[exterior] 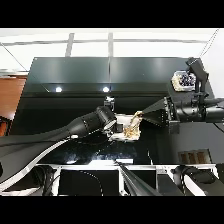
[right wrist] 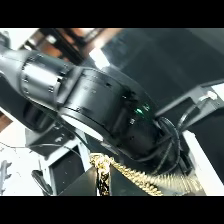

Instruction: Fold the box and place the chain.

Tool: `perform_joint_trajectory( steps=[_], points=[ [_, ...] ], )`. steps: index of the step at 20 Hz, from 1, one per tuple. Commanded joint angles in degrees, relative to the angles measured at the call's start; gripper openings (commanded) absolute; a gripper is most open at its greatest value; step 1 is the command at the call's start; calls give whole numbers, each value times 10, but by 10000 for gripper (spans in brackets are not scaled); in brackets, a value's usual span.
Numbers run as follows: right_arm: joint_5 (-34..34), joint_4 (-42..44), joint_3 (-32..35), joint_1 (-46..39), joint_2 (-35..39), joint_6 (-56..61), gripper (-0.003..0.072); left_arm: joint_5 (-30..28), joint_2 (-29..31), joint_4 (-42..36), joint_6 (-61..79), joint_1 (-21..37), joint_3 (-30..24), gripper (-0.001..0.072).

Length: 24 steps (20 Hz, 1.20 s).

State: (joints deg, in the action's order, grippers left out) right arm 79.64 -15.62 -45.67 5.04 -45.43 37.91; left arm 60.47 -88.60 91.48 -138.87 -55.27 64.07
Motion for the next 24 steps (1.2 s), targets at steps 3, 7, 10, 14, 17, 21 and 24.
perform_joint_trajectory(
  steps=[3, 7, 10, 14, 17, 21, 24],
  points=[
    [-47, -101, 14, 24, -5, 43, 15, 0, 0, 0, 0, 0, 0, 31],
    [-123, -109, 33, 66, -5, 49, 15, 0, 0, 0, 0, 0, 0, 31],
    [-119, -99, 16, 58, -5, 50, 15, 0, 0, 0, 0, 0, 0, 31],
    [-76, -99, -66, 39, -5, 59, 15, 0, 0, 0, 0, 0, 0, 31],
    [-68, -73, -104, 40, -5, 84, 15, 0, 0, 0, 0, 0, 0, 31],
    [-61, -70, -111, 40, -5, 84, 15, 0, 0, 0, 0, 0, 0, 31],
    [-66, -167, -95, 40, -5, 154, 16, 0, 0, 0, 0, 0, 0, 31]
  ],
)
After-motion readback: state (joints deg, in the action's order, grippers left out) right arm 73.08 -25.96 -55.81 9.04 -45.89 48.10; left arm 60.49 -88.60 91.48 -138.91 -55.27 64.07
